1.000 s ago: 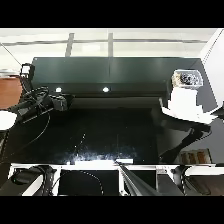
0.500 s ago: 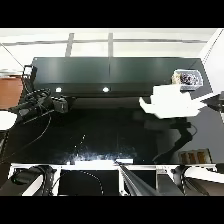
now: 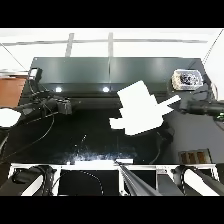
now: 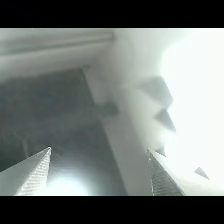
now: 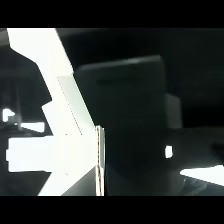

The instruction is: Fold the box and place the chain.

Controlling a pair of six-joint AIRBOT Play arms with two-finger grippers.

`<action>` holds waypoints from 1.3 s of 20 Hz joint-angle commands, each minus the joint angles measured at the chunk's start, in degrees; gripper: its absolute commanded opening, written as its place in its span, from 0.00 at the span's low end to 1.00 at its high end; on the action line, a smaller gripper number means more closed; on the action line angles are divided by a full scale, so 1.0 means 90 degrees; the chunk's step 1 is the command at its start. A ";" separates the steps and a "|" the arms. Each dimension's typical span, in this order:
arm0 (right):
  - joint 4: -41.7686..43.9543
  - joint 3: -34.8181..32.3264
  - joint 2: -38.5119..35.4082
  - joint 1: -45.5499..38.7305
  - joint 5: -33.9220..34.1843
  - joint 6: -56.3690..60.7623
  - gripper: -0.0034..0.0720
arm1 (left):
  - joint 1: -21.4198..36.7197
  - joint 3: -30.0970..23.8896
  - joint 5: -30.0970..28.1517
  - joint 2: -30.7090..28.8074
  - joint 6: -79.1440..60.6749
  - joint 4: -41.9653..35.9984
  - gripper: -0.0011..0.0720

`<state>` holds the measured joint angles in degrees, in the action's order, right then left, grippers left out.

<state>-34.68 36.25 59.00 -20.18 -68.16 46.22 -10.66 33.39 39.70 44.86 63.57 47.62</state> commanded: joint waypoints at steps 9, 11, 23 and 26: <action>0.0568 -0.1651 -0.1700 0.2892 0.2040 -0.0685 0.10 | -0.0430 -0.0002 0.0525 0.2329 -0.0058 -0.2023 0.99; 0.0566 -0.1651 -0.1700 0.2946 0.2035 -0.0685 0.10 | -0.0350 -0.0002 0.0947 0.2798 -0.0680 -0.2674 0.99; 0.0612 -0.1651 -0.1698 0.2946 0.2018 -0.0663 0.10 | -0.0160 -0.0005 0.1605 0.3402 -0.1474 -0.2701 0.99; 0.0614 -0.1651 -0.1698 0.2946 0.2018 -0.0661 0.10 | -0.0165 -0.0005 0.1727 0.3798 -0.1756 -0.3109 0.99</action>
<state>-29.23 21.41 43.77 6.26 -49.98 40.21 -12.19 33.36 53.58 76.29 50.57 22.72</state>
